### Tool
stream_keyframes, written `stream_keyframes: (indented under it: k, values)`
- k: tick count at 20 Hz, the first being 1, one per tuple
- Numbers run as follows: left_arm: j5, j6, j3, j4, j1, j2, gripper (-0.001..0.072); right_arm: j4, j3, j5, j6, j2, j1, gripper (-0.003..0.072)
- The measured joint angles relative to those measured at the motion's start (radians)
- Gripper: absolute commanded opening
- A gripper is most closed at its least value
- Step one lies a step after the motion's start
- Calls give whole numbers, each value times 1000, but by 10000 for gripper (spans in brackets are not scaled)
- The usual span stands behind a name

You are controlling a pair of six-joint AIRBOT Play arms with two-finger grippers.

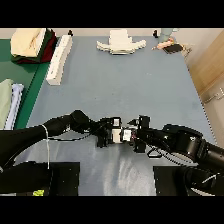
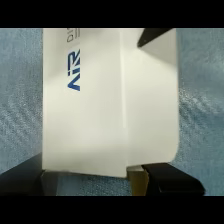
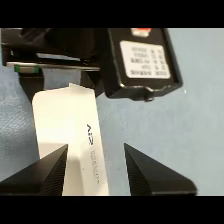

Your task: Fold the box.

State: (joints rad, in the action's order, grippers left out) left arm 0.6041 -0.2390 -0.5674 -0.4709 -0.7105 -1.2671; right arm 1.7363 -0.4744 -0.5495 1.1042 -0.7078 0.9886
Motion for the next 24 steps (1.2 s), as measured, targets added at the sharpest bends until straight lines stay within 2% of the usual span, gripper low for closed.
stream_keyframes:
  k: [9, 24]
  values:
    - [0, 3, 0, 2, 0, 0, 465, 84, 0, 19, 60, -3, -22, 508]
    - [-3, -2, 0, -2, 0, 0, 465, 33, 1, 38, 64, -75, -3, 508]
